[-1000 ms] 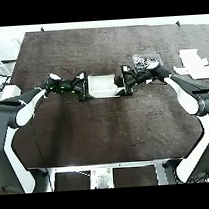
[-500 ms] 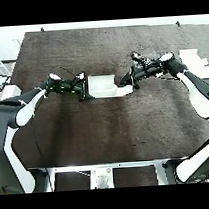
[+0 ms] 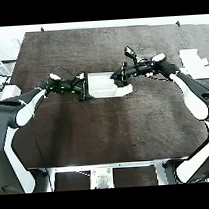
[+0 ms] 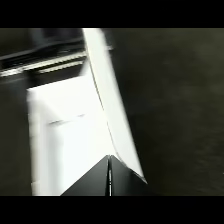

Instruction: Fold the box and place the chain.

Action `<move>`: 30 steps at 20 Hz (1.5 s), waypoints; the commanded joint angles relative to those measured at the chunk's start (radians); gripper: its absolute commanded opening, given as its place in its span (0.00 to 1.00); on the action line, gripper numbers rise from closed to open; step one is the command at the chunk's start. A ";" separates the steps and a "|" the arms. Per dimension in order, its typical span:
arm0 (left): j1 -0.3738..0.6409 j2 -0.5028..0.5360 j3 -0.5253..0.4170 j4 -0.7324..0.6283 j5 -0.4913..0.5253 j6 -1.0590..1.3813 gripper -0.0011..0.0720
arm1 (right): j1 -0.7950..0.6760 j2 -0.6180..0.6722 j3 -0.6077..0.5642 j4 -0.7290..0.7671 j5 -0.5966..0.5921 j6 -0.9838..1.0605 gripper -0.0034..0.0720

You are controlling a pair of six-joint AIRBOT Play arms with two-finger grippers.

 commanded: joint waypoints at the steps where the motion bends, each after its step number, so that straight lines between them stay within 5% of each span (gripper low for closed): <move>1: 0.000 -0.001 0.000 0.000 0.000 0.000 0.72 | 0.009 -0.023 0.000 0.022 -0.165 0.085 0.06; 13: 0.000 -0.001 0.000 0.000 0.000 0.000 0.72 | 0.030 -0.076 0.007 -0.098 -0.129 0.148 0.06; 17: 0.000 -0.001 0.000 0.000 0.000 0.000 0.72 | 0.003 0.003 0.013 -0.096 -0.113 0.118 0.09; 18: 0.000 -0.001 0.000 0.000 0.000 0.000 0.72 | -0.010 0.036 0.013 -0.104 -0.085 0.118 0.16; 21: 0.000 -0.001 0.000 0.000 0.000 0.000 0.72 | -0.058 0.110 0.013 -0.198 -0.008 0.119 0.67; 22: 0.000 -0.001 0.000 0.000 0.000 0.000 0.72 | -0.071 0.115 0.013 -0.232 0.006 0.118 0.76; 25: 0.000 -0.001 0.000 0.000 0.000 0.000 0.72 | -0.068 0.109 -0.017 -0.355 0.010 0.035 0.76; 30: 0.000 -0.001 0.000 0.000 0.000 0.000 0.72 | -0.018 0.063 -0.069 -0.360 0.001 -0.108 0.75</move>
